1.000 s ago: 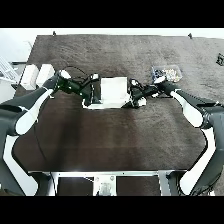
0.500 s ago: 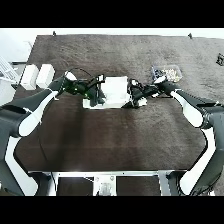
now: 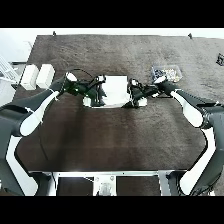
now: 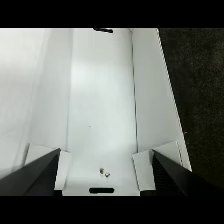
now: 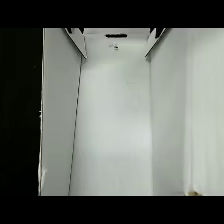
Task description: Fold the box and place the chain.
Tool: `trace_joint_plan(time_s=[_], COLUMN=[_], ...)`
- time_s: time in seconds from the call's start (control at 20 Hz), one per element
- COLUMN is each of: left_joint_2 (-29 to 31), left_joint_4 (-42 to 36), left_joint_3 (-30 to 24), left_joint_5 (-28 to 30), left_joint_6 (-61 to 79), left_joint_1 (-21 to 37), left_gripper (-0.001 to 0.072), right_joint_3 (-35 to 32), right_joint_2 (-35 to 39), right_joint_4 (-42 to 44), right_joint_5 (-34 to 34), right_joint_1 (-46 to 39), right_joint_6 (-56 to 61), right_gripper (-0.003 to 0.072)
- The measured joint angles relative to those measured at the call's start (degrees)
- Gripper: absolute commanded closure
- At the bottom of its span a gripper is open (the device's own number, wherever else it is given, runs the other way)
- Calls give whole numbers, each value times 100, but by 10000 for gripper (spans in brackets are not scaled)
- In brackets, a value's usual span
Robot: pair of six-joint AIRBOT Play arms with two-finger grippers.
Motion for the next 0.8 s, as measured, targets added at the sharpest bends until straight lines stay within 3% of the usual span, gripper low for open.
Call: trace_joint_plan(time_s=[0.15,0.25,0.4,0.45,0.5,0.55,0.65,0.7,0.8], left_joint_2=[-39,-52,-59,-55,-39,-31,-11,0,2], left_joint_4=[-2,4,57,68,92,120,131,127,127], left_joint_3=[2,2,15,31,48,81,186,247,341], left_joint_5=[0,11,42,42,31,9,-201,-348,-680], left_joint_6=[7,9,11,11,13,17,17,15,70], left_joint_1=[-2,-4,-11,-11,-11,-4,33,66,153], left_gripper=[53,138,140,228,423,478,496,656,686], right_joint_3=[0,0,0,0,0,0,0,0,0], right_joint_2=[0,0,0,0,0,0,0,0,0], right_joint_4=[0,0,0,0,2,2,2,0,0], right_joint_5=[2,4,7,9,13,17,28,28,28], right_joint_1=[0,0,0,0,0,0,2,2,2], right_joint_6=[-2,-4,-4,-4,-4,-7,-9,-9,-9], right_gripper=[94,94,94,93,94,94,94,94,94])
